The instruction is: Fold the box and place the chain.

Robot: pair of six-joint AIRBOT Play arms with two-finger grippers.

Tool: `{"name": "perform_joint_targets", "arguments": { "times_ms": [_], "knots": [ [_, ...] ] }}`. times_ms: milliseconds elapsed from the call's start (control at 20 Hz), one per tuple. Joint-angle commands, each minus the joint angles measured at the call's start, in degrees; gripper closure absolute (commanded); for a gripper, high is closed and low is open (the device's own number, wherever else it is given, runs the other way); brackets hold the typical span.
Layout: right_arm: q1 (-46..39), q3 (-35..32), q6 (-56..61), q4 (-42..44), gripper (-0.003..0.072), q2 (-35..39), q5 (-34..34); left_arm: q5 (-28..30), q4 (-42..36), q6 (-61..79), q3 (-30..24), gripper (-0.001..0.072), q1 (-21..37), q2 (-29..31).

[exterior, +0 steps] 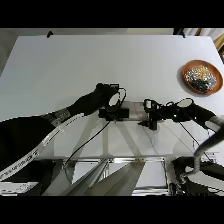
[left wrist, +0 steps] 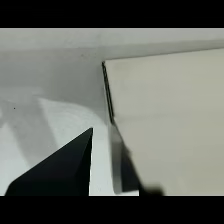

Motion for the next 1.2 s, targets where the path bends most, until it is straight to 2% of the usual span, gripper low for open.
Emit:
{"name": "perform_joint_targets", "arguments": {
  "times_ms": [0,200,250,350,400,500,600,750,800,950,1150],
  "knots": [
    [0.04,0.02,0.04,0.02,0.0284,0.02,0.02,0.48,1.07,4.61,0.04,0.0407,0.24,3.39],
    [0.04,0.02,0.04,0.02,0.0284,0.02,0.02,0.09,1.49,14.05,0.04,0.0402,1.33,7.98],
    [0.04,0.02,0.04,0.02,0.0284,0.02,0.02,-0.09,1.84,17.53,0.04,0.0335,1.49,9.25],
    [0.04,0.02,0.04,0.02,0.0284,0.02,0.02,0.48,4.17,28.65,0.04,0.0117,1.49,12.28],
    [0.04,0.02,0.04,0.02,0.0284,0.02,0.02,0.5,5.42,37.48,0.04,0.0056,1.49,13.73],
    [0.04,0.02,0.04,0.02,0.0284,0.02,0.02,0.35,5.35,55.54,-0.5,0.0051,1.49,15.74],
    [0.04,0.02,0.04,0.02,0.0284,0.02,0.02,0.52,-0.9,76.02,-3.15,0.0051,1.97,17.57],
    [0.04,0.02,0.04,0.02,0.0284,0.02,0.02,3.21,-14.14,108.13,-12.57,0.005,5.4,19.52],
    [0.04,0.02,0.04,0.02,0.0284,0.02,0.02,4.61,-17.57,114.84,-15.78,0.0049,7.1,19.54],
    [0.04,0.02,0.04,0.02,0.0284,0.02,0.02,10.1,-25.38,119.93,-22.67,0.005,13.11,19.15],
    [0.04,0.02,0.04,0.02,0.0284,0.02,0.02,13.7,-27.1,120.43,-23.65,0.0048,20.0,16.22]
  ]
}}
